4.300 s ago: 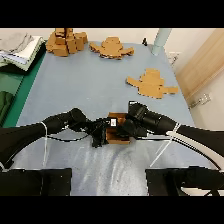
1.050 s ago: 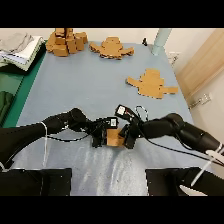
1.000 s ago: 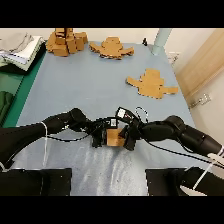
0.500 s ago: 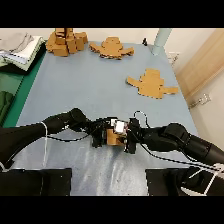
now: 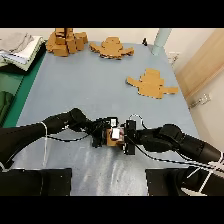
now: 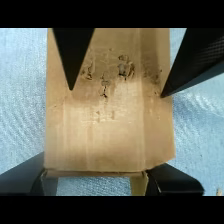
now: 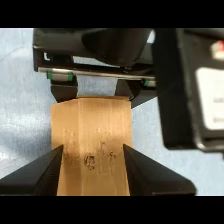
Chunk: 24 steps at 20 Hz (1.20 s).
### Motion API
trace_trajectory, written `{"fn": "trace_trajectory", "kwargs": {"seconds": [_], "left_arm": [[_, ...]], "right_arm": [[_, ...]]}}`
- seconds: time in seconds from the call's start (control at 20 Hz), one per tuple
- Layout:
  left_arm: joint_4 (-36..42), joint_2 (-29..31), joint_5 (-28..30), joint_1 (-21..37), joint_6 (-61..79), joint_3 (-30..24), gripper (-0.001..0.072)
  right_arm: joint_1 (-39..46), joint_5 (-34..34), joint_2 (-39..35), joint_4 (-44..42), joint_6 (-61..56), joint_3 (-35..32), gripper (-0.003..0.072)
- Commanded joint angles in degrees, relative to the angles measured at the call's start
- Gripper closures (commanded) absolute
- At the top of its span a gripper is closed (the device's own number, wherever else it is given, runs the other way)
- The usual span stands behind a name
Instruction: Fold the box.
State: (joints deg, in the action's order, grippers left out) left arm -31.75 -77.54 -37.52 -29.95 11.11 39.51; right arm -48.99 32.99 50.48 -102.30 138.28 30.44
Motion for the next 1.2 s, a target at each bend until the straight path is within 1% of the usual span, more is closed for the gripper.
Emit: {"fn": "trace_trajectory", "kwargs": {"seconds": [0.0,0.1,0.2,0.35,0.45,0.7,0.75,1.15], "left_arm": [[0.0,0.0,0.0,0.0,0.0,0.1,0.019],[0.0,0.0,0.0,0.0,0.0,0.1,0.019],[0.0,0.0,0.0,0.0,0.0,0.1,0.019],[0.0,0.0,0.0,0.0,0.0,0.1,0.019],[0.0,0.0,0.0,0.0,0.0,0.1,0.019],[0.0,0.0,0.0,0.0,0.0,0.1,0.019],[0.0,0.0,0.0,0.0,0.0,0.1,0.019],[0.0,0.0,0.0,0.0,0.0,0.1,0.019]], "right_arm": [[-0.5,0.0,0.7,1.5,0.4,0.0,0.0088],[-2.4,0.3,0.4,5.4,-2.7,-0.1,0.0096],[-5.1,-0.7,-0.3,11.8,-9.1,-1.0,0.0096],[-7.9,-4.8,-0.7,24.0,-19.9,-3.2,0.0096],[-8.2,-6.3,-0.7,27.3,-22.6,-3.5,0.0096],[-8.2,-6.6,-0.8,28.0,-22.8,-3.5,0.0101],[-8.2,-6.6,-0.8,28.2,-22.8,-3.5,0.0159],[-8.9,-6.4,-3.5,29.5,-22.8,-3.5,0.0163]]}}
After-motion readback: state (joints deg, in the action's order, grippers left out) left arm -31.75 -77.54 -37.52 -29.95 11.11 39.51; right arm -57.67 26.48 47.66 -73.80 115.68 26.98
